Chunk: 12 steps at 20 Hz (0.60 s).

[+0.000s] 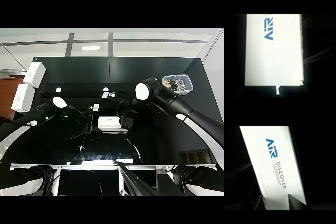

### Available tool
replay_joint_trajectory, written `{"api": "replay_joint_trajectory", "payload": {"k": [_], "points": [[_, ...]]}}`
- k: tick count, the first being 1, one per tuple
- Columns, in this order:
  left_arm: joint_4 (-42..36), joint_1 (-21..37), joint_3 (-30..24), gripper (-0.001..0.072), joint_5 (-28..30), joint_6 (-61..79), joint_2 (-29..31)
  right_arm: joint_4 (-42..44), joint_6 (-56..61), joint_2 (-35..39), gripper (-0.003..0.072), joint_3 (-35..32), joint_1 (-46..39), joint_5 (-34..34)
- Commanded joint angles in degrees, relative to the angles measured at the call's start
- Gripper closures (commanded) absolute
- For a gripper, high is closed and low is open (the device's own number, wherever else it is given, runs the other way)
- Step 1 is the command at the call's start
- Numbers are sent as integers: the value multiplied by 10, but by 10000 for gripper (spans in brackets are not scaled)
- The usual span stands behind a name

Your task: Fold the box and place the chain.

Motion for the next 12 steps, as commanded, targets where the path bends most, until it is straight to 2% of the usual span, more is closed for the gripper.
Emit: {"api": "replay_joint_trajectory", "payload": {"k": [1,7,12], "points": [[0,0,0,358,0,0,0,0,3,0,303,0,1,2],[0,0,0,358,0,0,0,-1,20,0,303,0,1,1],[0,0,0,359,0,0,0,-35,58,0,303,0,1,15]]}}
